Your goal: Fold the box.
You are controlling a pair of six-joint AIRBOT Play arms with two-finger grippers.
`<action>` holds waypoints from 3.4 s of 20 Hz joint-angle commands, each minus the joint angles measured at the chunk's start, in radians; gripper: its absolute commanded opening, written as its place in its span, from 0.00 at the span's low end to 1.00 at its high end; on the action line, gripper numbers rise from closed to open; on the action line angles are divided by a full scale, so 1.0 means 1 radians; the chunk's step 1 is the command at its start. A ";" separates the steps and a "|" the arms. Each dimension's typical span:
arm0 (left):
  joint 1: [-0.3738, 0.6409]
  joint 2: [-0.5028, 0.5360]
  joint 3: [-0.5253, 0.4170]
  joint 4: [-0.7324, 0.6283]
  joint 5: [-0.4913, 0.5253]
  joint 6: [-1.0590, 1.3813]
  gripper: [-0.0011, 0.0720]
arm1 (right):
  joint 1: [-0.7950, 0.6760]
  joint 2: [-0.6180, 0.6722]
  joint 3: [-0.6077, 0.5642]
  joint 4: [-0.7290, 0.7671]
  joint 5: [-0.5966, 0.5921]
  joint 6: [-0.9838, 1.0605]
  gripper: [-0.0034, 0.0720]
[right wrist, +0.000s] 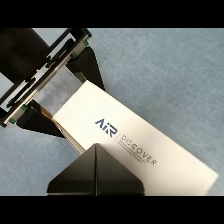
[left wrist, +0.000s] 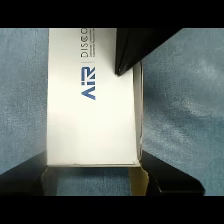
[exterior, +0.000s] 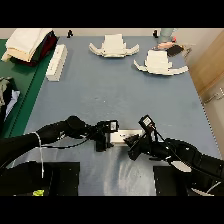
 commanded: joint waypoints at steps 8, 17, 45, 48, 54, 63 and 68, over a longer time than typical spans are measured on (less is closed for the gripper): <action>0.000 0.000 0.001 -0.001 -0.001 0.000 0.64 | -0.001 -0.039 0.000 -0.014 0.014 0.000 0.05; 0.000 0.000 0.001 -0.001 -0.001 0.000 0.64 | -0.028 0.167 0.038 -0.184 0.140 0.001 0.05; 0.475 0.288 0.005 0.706 0.020 -1.022 0.64 | -0.479 -0.459 0.736 -0.234 1.149 0.229 0.05; 0.740 0.278 0.041 0.757 0.032 -1.122 0.64 | -0.479 -0.459 0.736 -0.234 1.149 0.229 0.05; 1.012 0.051 0.258 0.755 0.034 -1.173 0.64 | -0.479 -0.459 0.736 -0.234 1.149 0.229 0.05; 1.023 -0.328 0.574 0.754 0.002 -1.194 0.64 | -0.479 -0.459 0.736 -0.234 1.149 0.229 0.05; 1.002 -0.451 0.726 0.753 0.013 -1.188 0.64 | -0.479 -0.459 0.736 -0.234 1.149 0.229 0.05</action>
